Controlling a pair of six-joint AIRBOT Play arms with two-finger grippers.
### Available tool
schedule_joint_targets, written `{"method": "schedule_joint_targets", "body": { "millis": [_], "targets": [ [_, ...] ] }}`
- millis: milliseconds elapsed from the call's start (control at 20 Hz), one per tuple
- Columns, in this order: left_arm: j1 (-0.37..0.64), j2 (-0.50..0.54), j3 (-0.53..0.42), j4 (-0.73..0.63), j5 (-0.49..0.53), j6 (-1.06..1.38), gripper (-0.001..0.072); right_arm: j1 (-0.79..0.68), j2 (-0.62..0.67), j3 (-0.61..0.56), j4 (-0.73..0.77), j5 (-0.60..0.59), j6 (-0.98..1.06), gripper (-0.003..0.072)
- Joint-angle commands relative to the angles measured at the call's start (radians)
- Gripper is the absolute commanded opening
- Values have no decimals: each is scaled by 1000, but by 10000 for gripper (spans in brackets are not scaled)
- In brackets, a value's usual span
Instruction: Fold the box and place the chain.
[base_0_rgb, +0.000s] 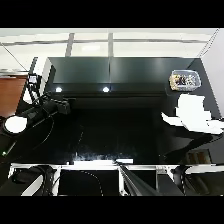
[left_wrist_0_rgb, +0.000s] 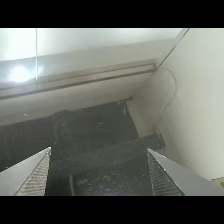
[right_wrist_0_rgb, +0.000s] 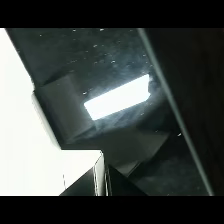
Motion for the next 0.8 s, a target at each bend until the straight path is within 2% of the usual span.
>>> {"method": "schedule_joint_targets", "body": {
  "millis": [0,150,200,250,300,450,650,750],
  "targets": [
    [-1,0,0,-9,0,0,713,2,43,-1,68,23,-1,56],
    [-2,0,0,-9,-2,0,713,3,121,-52,118,21,0,54],
    [-2,0,0,-9,-2,0,713,3,152,-89,120,20,0,54],
    [-2,0,0,-9,-2,-1,713,4,190,-142,120,13,0,1],
    [-2,0,0,-9,-2,0,713,7,229,-201,135,2,0,12],
    [-2,0,-5,-20,-8,-3,712,46,349,-411,355,4,-66,11],
    [-2,-15,-9,-98,-34,-20,712,234,505,-627,428,-3,-69,10],
    [-2,-23,-9,-131,-101,-20,712,361,597,-722,454,-68,-15,10]
  ]
}}
